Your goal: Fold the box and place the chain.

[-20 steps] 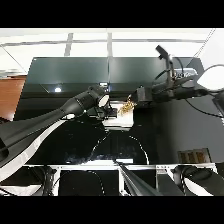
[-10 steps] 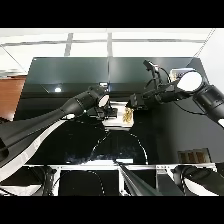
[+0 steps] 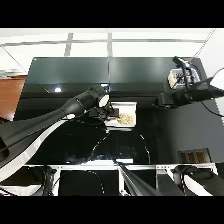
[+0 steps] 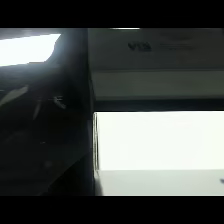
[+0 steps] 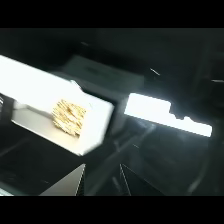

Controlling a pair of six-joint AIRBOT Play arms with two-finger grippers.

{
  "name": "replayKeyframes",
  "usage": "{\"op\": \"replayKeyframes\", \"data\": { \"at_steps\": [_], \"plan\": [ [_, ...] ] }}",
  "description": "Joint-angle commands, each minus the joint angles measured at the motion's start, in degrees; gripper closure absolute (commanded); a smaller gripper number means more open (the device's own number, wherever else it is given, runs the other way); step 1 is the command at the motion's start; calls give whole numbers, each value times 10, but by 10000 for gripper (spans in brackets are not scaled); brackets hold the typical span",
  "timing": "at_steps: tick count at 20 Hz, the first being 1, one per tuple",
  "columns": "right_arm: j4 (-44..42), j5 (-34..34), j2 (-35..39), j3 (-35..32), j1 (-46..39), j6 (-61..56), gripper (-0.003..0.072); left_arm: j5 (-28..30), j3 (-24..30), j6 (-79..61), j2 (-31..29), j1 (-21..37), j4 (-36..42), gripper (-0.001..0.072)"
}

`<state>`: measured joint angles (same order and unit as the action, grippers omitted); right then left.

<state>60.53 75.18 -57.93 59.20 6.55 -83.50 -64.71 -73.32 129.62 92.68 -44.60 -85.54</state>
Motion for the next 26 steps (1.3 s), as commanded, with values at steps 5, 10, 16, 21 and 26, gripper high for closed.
{"op": "replayKeyframes", "data": {
  "at_steps": [5,10,16,21,26],
  "plan": [
    [43,25,49,-32,-29,-7,416,2,0,11,1,-2,-18,684],
    [43,10,49,-32,-29,-7,416,7,-10,-46,-26,-14,-50,353],
    [45,4,49,-32,-29,-7,416,-20,103,-53,-207,-44,-267,353],
    [45,2,49,-33,-28,-7,417,112,365,-98,-438,113,-151,356],
    [45,-21,49,-56,-28,-7,416,67,456,-754,-446,286,389,356]
  ]
}}
